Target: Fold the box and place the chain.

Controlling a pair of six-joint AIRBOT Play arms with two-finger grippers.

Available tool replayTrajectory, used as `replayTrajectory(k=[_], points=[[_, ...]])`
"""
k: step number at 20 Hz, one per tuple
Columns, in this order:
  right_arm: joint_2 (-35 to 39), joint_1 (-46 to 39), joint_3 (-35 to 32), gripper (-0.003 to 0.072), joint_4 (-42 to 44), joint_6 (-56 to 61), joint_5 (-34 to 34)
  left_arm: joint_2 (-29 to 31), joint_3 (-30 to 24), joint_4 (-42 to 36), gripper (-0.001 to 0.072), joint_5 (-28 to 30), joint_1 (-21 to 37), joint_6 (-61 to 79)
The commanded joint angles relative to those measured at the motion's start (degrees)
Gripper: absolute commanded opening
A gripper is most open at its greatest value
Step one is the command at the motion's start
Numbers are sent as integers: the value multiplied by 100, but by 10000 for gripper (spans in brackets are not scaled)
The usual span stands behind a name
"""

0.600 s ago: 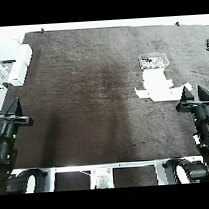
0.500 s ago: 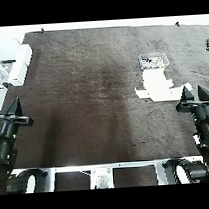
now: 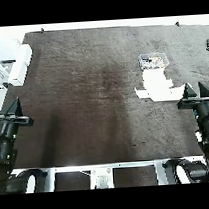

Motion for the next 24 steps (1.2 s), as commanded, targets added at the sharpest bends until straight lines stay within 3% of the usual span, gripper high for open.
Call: replayTrajectory(k=[1, 4, 7, 10, 12, 17, 21, 24], points=[[-1145, -332, 625, 460, -35, -52, -186, 4, 2, 2, 21, 0, 0, 0], [-2634, -1200, 1502, 460, 15, -33, 402, 4, 2, 2, 20, 2, 0, 0], [-4013, -2387, 2457, 459, -240, 951, 2100, 4, 2, 2, 21, 2, 0, 0], [-5195, -3556, 3569, 464, -3101, 4194, 4723, 4, 2, 2, 21, 4, 0, 0], [-5788, -3995, 4301, 502, -4468, 5436, 5884, 4, 2, 2, 21, 2, 0, 0], [-6671, -4454, 6153, 511, -6347, 6304, 7324, 4, 2, 2, 21, 2, 0, 0], [-8159, -4389, 7984, 511, -6498, 6297, 8712, 4, 2, 2, 21, 2, 0, 0], [-9178, -4236, 8948, 521, -6516, 6288, 9409, 4, 2, 2, 21, 2, 0, 0]])
